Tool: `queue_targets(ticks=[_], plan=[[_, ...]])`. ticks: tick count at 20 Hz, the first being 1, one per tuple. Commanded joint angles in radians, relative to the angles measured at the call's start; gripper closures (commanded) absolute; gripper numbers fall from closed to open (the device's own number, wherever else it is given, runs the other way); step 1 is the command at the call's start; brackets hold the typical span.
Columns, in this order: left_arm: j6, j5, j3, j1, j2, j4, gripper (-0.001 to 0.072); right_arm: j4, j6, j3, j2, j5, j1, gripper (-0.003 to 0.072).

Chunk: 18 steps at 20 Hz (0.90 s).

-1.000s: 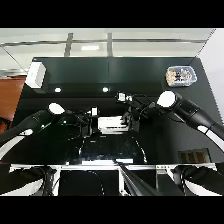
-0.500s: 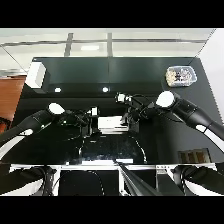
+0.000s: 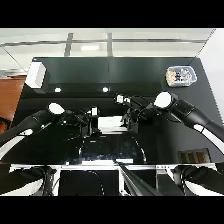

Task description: Fold the box and place the chain.

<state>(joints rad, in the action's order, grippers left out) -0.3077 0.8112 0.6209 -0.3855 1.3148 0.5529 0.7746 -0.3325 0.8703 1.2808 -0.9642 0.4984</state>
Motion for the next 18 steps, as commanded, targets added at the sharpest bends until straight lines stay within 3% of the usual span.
queue_targets(ticks=[1, 2, 3, 9, 14, 15, 16, 17, 18], plan=[[0.0, 0.0, 0.0, -0.001, 0.001, 0.0, 0.0319, 0.016, -0.016, 0.0, 0.002, 0.0, 0.005, 0.0472], [0.001, 0.0, 0.0, -0.001, 0.001, 0.0, 0.0319, 0.02, -0.017, 0.0, 0.002, -0.001, 0.005, 0.0384], [0.0, 0.0, 0.0, -0.001, 0.001, 0.0, 0.0319, 0.026, -0.022, 0.0, 0.002, -0.001, 0.006, 0.0352], [0.001, 0.0, 0.0, -0.001, 0.001, 0.0, 0.0319, 0.034, -0.098, 0.003, -0.056, -0.006, -0.005, 0.0353], [0.001, 0.0, 0.0, -0.001, 0.001, 0.0, 0.0319, -0.064, -0.409, 0.003, -0.16, -0.085, -0.086, 0.0354], [0.001, 0.0, 0.0, -0.001, 0.001, 0.0, 0.0319, -0.088, -0.482, -0.004, -0.158, -0.096, -0.09, 0.0397], [0.001, 0.0, 0.0, -0.001, 0.001, 0.0, 0.0319, -0.117, -0.526, -0.021, -0.157, -0.093, -0.089, 0.0617], [0.001, 0.0, 0.0, -0.001, 0.001, 0.0, 0.0319, -0.177, -0.528, -0.043, -0.151, -0.088, -0.089, 0.0671], [0.001, 0.0, 0.0, -0.001, 0.001, 0.0, 0.0319, -0.261, -0.528, -0.072, -0.143, -0.071, -0.089, 0.0671]])
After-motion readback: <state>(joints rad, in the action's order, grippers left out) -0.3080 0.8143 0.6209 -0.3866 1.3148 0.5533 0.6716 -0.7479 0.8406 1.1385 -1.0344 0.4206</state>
